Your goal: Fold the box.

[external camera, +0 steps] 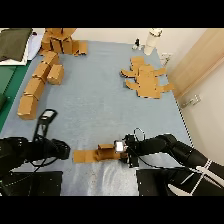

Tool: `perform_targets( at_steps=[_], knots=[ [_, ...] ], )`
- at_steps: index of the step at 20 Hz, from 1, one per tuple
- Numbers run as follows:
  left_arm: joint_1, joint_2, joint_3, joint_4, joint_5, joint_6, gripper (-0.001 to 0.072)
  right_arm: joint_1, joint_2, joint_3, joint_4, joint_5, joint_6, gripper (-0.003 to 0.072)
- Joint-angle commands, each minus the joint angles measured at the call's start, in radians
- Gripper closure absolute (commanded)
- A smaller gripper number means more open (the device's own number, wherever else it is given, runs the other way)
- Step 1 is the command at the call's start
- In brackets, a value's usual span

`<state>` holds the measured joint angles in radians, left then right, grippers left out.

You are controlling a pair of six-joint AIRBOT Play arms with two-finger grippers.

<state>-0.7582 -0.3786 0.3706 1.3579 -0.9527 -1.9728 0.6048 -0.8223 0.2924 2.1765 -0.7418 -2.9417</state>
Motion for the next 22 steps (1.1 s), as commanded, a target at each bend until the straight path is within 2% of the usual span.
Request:
perform_targets(
  at_steps=[1,4,11,16,19,22],
  knots=[
    [0.083,0.013,-0.059,-0.042,-0.066,-0.244,0.0701,0.0,0.001,0.0,0.0,0.0,0.0,0.0221],
    [0.073,-0.062,-0.123,-0.143,0.069,-0.241,0.0701,0.0,0.001,0.0,0.0,0.0,0.001,0.0221],
    [-0.033,-0.268,-0.13,-0.243,0.29,-0.212,0.0703,0.0,0.001,0.0,0.0,0.0,0.0,0.0221],
    [-0.14,-0.417,-0.127,-0.504,0.462,-0.061,0.0703,0.0,0.001,0.0,0.0,0.0,0.0,0.0221],
    [-0.197,-0.425,-0.116,-0.576,0.526,-0.031,0.0704,0.0,0.001,0.0,0.0,0.0,0.0,0.0221],
    [-0.222,-0.425,-0.098,-0.595,0.538,-0.04,0.0704,0.0,0.001,0.0,0.0,0.0,0.0,0.0221]
  ],
)
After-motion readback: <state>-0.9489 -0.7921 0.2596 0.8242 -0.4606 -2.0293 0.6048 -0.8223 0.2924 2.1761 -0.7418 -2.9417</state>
